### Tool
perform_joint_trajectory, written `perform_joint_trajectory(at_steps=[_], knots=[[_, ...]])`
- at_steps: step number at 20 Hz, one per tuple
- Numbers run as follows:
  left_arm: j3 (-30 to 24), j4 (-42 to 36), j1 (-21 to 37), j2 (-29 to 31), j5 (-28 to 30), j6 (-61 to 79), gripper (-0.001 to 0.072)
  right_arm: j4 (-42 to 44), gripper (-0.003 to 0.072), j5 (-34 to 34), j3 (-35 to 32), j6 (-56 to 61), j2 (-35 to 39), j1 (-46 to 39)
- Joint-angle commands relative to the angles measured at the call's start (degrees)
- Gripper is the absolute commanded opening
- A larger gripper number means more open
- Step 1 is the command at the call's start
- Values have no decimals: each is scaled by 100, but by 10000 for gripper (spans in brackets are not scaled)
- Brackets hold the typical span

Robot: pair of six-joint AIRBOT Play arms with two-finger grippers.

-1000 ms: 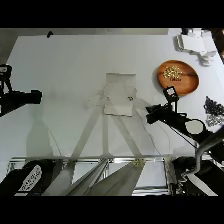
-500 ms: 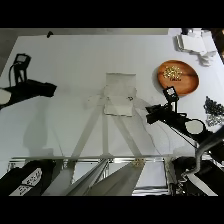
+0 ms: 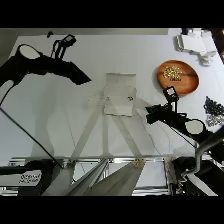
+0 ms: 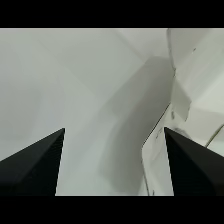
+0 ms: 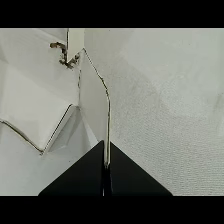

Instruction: Fold the box and place the chain.

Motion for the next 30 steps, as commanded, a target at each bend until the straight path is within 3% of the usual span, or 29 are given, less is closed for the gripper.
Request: perform_joint_trajectory(at_steps=[1,5,9,13,17,18,21,22,30], knots=[[789,-669,-127,-931,-564,546,702,0,17,2,-2,2,-2,7],[1401,-1051,-337,-1703,-1040,614,702,0,17,2,-2,2,-2,4],[1440,-1266,-643,-2050,-1029,1200,701,0,17,2,-2,2,-2,7],[1438,-1276,-824,-2218,-584,1373,701,0,17,2,-2,2,-2,7],[1438,-1412,-962,-2354,-960,1453,689,0,17,2,-2,2,-2,7],[1438,-1410,-988,-2391,-1045,1453,611,0,17,2,-2,2,-2,7],[1438,-1401,-1008,-2479,-1130,1445,42,0,17,2,-2,2,-2,7],[1438,-1394,-1008,-2483,-1150,1451,11,0,17,2,-2,2,-2,4],[1438,-1394,-990,-2465,-1259,1451,13,0,17,2,-2,2,-2,7]])
